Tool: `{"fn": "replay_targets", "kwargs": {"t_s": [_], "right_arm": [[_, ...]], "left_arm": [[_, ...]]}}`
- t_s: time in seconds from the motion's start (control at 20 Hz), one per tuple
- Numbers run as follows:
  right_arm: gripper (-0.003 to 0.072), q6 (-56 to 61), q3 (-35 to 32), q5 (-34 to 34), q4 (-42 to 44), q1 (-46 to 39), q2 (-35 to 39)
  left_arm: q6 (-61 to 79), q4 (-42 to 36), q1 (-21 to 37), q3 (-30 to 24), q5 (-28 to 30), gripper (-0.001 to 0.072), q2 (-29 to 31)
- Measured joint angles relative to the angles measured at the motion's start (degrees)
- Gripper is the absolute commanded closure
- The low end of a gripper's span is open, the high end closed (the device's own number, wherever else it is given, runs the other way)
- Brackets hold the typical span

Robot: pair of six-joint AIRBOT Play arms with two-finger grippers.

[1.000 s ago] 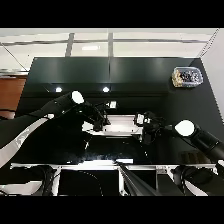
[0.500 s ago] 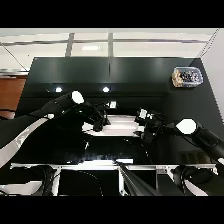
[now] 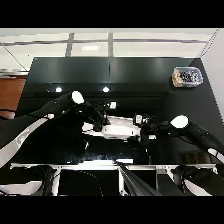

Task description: Fold the box and place the chain.

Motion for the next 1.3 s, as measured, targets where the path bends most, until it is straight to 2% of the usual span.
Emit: {"fn": "replay_targets", "kwargs": {"t_s": [0.45, 1.3], "right_arm": [[0.0019, 0.26, 0.00, -0.44, -4.63, 0.26, -2.97], [0.0019, 0.46, 0.00, -3.06, -3.15, 1.27, -4.42]], "left_arm": [[-0.24, 0.00, 0.00, 0.00, 0.22, 0.0680, 0.00], [-0.28, -0.04, 0.00, 0.00, 0.09, 0.0680, 0.00]]}}
